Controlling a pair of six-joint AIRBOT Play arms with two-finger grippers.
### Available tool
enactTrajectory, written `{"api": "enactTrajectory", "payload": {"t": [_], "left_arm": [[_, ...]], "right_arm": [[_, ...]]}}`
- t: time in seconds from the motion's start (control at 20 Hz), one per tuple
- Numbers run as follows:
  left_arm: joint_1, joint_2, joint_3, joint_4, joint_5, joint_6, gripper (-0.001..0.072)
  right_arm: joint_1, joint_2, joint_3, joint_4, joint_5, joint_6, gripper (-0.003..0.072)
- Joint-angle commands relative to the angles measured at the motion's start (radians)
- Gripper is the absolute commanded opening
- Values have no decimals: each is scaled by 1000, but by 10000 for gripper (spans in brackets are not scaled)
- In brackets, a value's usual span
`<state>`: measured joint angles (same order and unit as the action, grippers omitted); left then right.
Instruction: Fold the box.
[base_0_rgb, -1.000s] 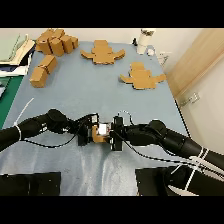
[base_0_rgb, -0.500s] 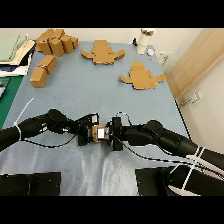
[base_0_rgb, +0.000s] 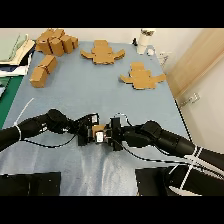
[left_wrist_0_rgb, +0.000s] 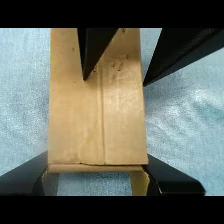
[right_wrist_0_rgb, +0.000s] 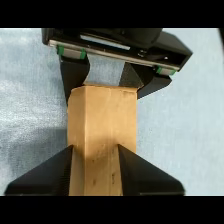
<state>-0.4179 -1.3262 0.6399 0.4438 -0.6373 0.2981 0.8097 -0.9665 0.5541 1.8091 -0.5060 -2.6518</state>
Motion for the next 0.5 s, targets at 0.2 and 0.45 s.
{"api": "enactTrajectory", "payload": {"t": [0.2, 0.45], "left_arm": [[0, -1, 1, 0, 0, 0, 462], [0, -1, 1, 0, 0, 0, 462]], "right_arm": [[28, -12, 0, -53, -1, 40, 211], [40, 3, 2, -108, -6, 103, 210]]}}
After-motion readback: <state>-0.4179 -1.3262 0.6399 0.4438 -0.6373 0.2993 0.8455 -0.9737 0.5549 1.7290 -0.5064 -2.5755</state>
